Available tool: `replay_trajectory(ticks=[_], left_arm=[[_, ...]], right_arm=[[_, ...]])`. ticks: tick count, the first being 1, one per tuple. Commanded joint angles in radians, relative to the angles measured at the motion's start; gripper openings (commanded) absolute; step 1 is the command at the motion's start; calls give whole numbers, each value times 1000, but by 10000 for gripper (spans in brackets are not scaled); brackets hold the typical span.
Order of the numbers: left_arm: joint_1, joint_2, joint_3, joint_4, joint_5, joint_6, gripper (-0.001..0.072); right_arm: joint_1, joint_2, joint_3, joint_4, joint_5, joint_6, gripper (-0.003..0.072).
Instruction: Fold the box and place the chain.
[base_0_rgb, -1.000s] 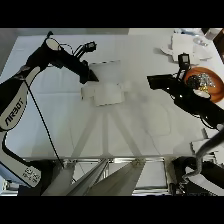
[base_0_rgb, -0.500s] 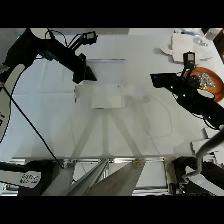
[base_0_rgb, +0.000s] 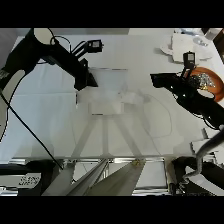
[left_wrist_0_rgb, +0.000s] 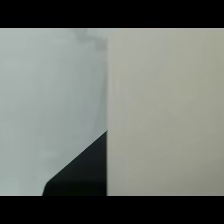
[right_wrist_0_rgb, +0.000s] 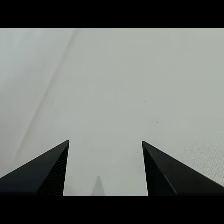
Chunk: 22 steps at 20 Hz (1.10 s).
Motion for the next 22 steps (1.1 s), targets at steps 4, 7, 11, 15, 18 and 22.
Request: replay_trajectory(ticks=[4, 7, 11, 15, 18, 22], left_arm=[[37, -32, -228, -172, 257, 233, 4], [47, -113, -232, -249, 240, 318, 4], [50, -210, -232, -247, 229, 390, 5], [50, -222, -232, -204, 239, 419, 4], [50, -217, -232, -185, 254, 480, 4], [50, -212, -232, -190, 289, 502, 3]], right_arm=[[-1, 1, 1, 0, 0, 0, 503], [-1, 1, 1, 0, 0, 0, 503], [-1, 1, 1, 0, 0, 0, 503], [-1, 1, 1, 0, 0, 0, 503], [-1, 1, 1, 0, 0, 0, 503], [-1, 1, 1, 0, 0, 0, 503]])
